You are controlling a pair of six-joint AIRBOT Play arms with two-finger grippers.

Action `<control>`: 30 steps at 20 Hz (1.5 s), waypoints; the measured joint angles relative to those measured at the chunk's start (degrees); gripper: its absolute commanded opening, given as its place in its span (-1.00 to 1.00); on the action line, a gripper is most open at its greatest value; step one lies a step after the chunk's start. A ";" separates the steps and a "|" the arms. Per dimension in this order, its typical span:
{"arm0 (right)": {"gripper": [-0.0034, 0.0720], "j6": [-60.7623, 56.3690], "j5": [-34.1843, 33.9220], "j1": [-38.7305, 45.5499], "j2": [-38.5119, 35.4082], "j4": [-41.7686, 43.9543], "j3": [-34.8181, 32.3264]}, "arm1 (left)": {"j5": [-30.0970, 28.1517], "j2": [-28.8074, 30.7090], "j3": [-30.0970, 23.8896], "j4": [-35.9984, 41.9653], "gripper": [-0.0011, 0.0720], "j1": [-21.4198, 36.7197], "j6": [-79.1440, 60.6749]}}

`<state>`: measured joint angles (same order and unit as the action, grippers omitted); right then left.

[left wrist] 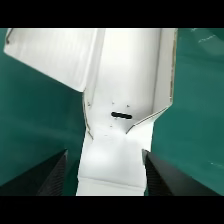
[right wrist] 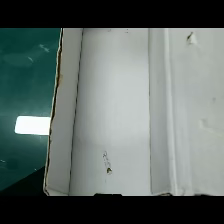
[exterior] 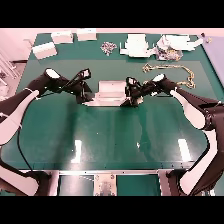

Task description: Fold the box and place the chain.

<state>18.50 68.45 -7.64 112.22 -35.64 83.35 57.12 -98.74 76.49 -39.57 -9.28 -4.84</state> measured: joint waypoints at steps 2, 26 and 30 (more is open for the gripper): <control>0.44 0.00 0.00 0.00 0.00 0.00 0.00 | -1.01 -0.57 -0.07 1.09 0.60 0.00 -1.18; 0.44 0.00 0.00 0.00 0.00 0.00 0.00 | 0.94 -4.48 -0.11 5.60 0.04 -1.79 -10.47; 0.44 0.00 0.00 0.00 0.00 0.00 0.00 | 0.92 -4.52 -0.11 5.84 0.04 -1.84 -10.56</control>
